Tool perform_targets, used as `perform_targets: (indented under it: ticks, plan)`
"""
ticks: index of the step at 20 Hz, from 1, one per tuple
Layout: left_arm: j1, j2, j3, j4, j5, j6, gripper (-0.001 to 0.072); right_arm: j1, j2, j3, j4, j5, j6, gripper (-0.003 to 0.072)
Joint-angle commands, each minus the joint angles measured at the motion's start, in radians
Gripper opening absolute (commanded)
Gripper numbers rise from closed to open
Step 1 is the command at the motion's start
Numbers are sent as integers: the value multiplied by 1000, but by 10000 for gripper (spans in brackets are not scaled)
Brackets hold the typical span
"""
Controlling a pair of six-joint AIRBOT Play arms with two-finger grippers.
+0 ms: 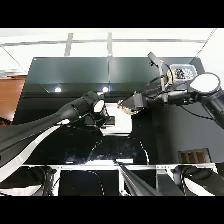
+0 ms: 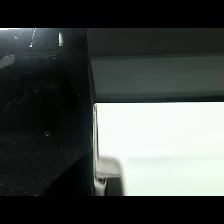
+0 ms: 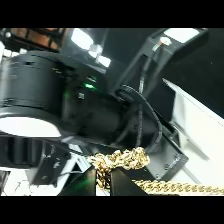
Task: Fold the box and place the chain.
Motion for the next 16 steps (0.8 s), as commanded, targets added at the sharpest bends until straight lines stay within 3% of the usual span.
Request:
perform_targets:
  ticks: [1, 4, 15, 16]
  plan:
    - [0, 0, 1, 0, 0, 0, 29, 7, -23, -10, -78, -10, 47, 13]
    - [0, 0, 1, 0, 0, 0, 29, 7, -23, -19, -165, -13, 114, 13]
    - [0, 0, 1, 0, 0, 0, 29, 7, -29, -39, -169, -18, 120, 18]
    - [0, 0, 1, 0, 0, 0, 29, 7, -29, -39, -169, -18, 120, 154]
